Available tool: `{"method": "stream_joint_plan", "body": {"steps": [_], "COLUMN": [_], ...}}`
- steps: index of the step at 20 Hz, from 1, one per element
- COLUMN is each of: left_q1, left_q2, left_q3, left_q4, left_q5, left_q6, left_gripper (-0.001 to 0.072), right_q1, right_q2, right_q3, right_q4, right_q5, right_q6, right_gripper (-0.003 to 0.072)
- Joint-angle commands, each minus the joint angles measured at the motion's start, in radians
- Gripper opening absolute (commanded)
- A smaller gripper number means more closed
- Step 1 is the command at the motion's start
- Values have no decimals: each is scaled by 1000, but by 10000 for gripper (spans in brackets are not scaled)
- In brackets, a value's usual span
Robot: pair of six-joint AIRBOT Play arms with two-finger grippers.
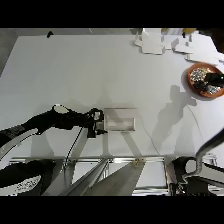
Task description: Fold the box and place the chain.
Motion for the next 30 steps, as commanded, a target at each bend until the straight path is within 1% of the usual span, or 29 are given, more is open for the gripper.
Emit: {"method": "stream_joint_plan", "body": {"steps": [1, 2, 6, 9, 11, 14, 16, 19, 20, 22, 24, 27, 30], "left_q1": [0, 0, 0, 0, 0, 0, 0, 0, 0, 0, 0, 0, 0], "left_q2": [0, 0, 0, 0, 0, 0, 0, 0, 0, 0, 0, 0, 0], "left_q3": [1, 1, 1, 1, 1, 1, 1, 1, 1, 1, 1, 1, 1], "left_q4": [0, 0, 0, 0, 0, 0, 0, 0, 0, 0, 0, 0, 0], "left_q5": [0, 0, 0, 0, 0, 0, 0, 0, 0, 0, 0, 0, 0], "left_q6": [0, 0, 0, 0, 0, 0, 0, 0, 0, 0, 0, 0, 0], "left_gripper": [256, 256, 256, 256, 256, 256, 256, 256, 256, 256, 256, 256, 256], "right_q1": [1, 1, 1, 8, 79, 275, 408, 571, 618, 680, 688, 688, 689], "right_q2": [142, 181, 322, 417, 483, 552, 575, 596, 596, 595, 594, 594, 580], "right_q3": [1, 1, 1, 1, 1, -6, -44, -184, -245, -353, -432, -489, -506], "right_q4": [99, 141, 389, 501, 509, 481, 442, 395, 365, 250, 196, 101, 101], "right_q5": [126, 175, 386, 524, 588, 707, 755, 701, 653, 525, 430, 346, 262], "right_q6": [-53, -67, -184, -211, -211, -203, -170, -114, -99, -31, -1, 48, 53], "right_gripper": [15, 15, 15, 16, 16, 16, 16, 16, 16, 16, 16, 16, 19]}}
